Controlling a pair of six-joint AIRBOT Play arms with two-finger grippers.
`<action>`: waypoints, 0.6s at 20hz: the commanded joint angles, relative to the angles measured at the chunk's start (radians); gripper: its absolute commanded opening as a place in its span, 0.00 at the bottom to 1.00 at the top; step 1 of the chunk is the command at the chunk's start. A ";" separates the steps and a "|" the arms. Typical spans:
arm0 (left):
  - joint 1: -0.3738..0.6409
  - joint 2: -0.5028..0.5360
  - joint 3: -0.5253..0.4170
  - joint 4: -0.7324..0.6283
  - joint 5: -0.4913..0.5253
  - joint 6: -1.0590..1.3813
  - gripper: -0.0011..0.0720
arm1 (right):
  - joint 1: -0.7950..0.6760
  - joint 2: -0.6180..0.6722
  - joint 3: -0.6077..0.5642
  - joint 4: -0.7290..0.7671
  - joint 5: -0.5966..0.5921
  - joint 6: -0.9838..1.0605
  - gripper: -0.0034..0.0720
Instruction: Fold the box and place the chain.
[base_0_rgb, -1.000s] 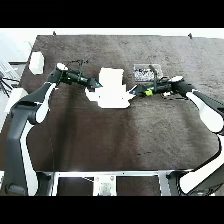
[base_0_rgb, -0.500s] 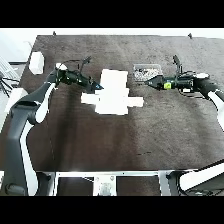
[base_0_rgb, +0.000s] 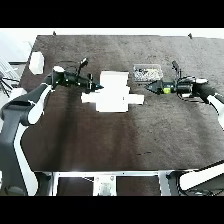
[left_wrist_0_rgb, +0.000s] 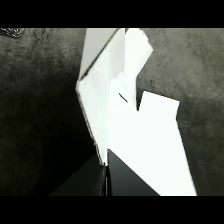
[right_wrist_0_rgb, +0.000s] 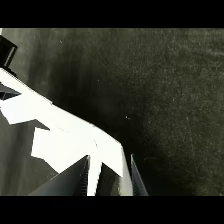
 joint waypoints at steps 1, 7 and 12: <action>0.005 0.058 -0.164 -0.020 0.113 0.174 0.03 | 0.003 0.000 -0.012 0.022 0.002 -0.031 0.47; 0.005 0.058 -0.204 -0.027 0.097 0.264 0.04 | 0.034 0.001 -0.012 0.072 0.003 -0.071 0.47; 0.005 0.036 -0.204 -0.102 0.100 0.360 0.04 | 0.040 0.001 -0.035 0.082 0.040 -0.094 0.46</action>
